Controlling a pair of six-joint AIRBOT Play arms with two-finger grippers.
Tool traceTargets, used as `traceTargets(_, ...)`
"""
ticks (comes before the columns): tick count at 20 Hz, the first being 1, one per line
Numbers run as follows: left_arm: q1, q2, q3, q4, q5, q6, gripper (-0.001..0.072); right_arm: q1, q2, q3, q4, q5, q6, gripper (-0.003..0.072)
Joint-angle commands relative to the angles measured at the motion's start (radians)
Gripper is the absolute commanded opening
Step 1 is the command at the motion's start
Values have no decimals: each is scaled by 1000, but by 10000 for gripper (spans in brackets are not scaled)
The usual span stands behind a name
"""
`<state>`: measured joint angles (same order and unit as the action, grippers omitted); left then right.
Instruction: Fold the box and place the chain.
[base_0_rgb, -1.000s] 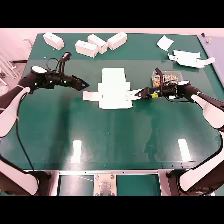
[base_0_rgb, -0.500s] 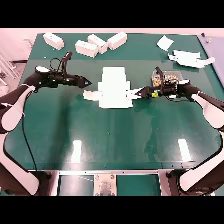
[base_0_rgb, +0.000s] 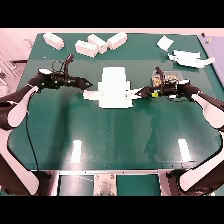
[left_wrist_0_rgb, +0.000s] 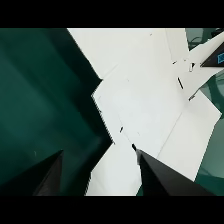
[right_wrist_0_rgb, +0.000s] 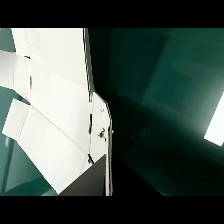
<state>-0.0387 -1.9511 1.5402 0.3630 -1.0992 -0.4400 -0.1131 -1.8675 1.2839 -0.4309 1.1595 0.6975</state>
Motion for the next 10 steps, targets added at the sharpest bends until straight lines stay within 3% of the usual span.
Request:
traceTargets(1, -21, -37, 59, -3, -32, 3, 529, 0, 0, 1, 2, 1, 2, 1)
traceTargets(5, -48, -80, 146, 1, -40, -29, 529, -1, 0, 1, 3, 2, 2, 1)
traceTargets(10, -48, -104, 159, -1, -20, -42, 529, 0, 0, 1, 5, 4, 2, 1)
